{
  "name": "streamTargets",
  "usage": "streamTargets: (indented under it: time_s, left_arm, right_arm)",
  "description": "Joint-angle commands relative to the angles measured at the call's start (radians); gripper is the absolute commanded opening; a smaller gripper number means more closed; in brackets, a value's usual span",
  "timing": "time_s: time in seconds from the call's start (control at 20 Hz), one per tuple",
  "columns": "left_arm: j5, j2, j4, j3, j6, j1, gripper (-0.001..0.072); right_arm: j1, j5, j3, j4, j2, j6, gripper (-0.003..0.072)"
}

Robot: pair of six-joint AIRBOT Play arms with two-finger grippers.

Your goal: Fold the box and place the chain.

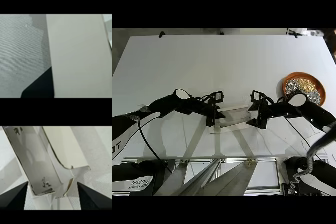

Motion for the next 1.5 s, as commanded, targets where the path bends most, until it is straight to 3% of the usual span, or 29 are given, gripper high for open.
streamTargets:
  time_s: [0.0, 0.55, 0.85, 1.45]
  left_arm:
    - [0.000, 0.000, 0.000, 0.001, 0.000, 0.000, 0.0012]
    - [0.000, 0.000, 0.000, 0.001, 0.000, 0.000, 0.0012]
    - [0.000, 0.000, 0.000, 0.001, 0.000, 0.000, 0.0012]
    - [0.000, 0.000, 0.000, 0.001, 0.000, 0.000, 0.0012]
  right_arm:
    - [0.001, 0.005, 0.009, 0.000, -0.013, -0.006, 0.0720]
    - [0.049, 0.041, 0.009, -0.002, -0.029, -0.006, 0.0720]
    - [0.058, 0.085, 0.009, -0.074, -0.029, 0.005, 0.0720]
    - [0.075, 0.062, 0.006, -0.105, -0.043, 0.000, 0.0720]
